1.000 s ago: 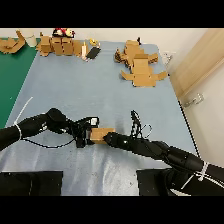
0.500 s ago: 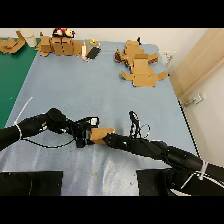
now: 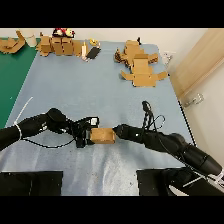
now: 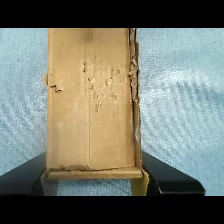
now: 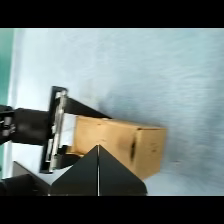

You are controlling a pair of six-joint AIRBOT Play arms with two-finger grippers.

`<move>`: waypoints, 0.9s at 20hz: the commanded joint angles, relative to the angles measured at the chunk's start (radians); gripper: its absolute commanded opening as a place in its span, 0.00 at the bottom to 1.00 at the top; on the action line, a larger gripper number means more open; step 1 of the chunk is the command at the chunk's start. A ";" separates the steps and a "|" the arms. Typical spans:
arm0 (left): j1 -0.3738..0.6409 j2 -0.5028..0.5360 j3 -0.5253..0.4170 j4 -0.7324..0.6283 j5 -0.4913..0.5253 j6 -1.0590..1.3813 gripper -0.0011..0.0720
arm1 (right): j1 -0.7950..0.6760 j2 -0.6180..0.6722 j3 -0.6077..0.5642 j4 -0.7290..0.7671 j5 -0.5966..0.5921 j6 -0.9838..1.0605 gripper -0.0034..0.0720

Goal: Fold the box.

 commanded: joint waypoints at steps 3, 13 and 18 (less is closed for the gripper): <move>0.000 0.001 0.001 0.000 0.000 0.000 0.56 | -0.201 -0.097 0.195 -0.320 -0.498 0.139 0.05; -0.003 0.001 0.001 -0.011 0.034 -0.003 0.56 | -0.232 -0.256 0.302 -0.345 -0.612 0.148 0.05; -0.005 0.004 0.001 -0.011 0.035 -0.043 0.56 | -0.232 -0.256 0.302 -0.382 -0.566 0.202 0.05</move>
